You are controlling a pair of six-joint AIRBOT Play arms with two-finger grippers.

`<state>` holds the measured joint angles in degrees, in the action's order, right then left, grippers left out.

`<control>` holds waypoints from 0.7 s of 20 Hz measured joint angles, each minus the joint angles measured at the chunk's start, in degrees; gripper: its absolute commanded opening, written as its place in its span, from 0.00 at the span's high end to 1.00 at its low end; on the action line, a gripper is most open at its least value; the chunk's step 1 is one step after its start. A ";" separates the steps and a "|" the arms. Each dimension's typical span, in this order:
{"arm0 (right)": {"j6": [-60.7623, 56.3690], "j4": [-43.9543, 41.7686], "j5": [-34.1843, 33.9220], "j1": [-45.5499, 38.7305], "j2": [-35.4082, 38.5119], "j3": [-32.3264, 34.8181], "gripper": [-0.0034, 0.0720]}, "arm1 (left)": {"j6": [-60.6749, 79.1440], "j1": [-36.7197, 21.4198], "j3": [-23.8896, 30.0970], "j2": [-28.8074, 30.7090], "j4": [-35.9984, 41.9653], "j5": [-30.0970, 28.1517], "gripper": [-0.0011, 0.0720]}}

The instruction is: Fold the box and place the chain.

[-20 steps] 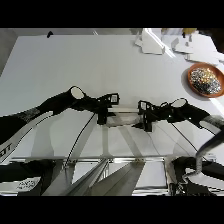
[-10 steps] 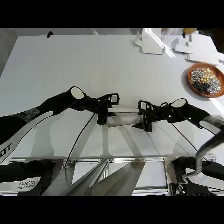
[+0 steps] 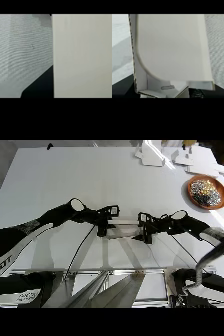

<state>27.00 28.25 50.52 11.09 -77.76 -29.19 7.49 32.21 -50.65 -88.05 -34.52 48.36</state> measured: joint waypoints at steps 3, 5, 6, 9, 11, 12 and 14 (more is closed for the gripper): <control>-0.09 -0.02 -0.17 0.02 -0.02 0.02 0.50 | -0.11 -0.02 0.00 0.55 -0.26 1.44 0.51; -0.09 -0.02 -0.17 0.02 -0.02 0.02 0.50 | -0.68 -0.13 0.02 1.42 -1.38 1.77 0.43; -0.07 -0.02 -0.15 0.02 -0.02 0.02 0.50 | -1.49 -0.17 0.02 1.90 -2.29 2.16 0.41; -0.02 -0.02 -0.11 0.02 -0.02 0.02 0.50 | -6.12 -0.92 0.04 4.09 -7.13 2.78 0.41; -0.02 -0.02 -0.09 0.02 -0.02 0.02 0.50 | -10.05 -1.73 0.04 6.14 -10.71 3.96 0.57; 0.00 -0.02 -0.07 0.02 -0.02 0.02 0.50 | -12.13 -2.01 0.04 7.32 -12.81 4.90 0.72; 0.00 -0.02 -0.04 0.02 -0.02 0.02 0.50 | -16.70 -2.19 0.04 10.14 -17.55 7.32 0.91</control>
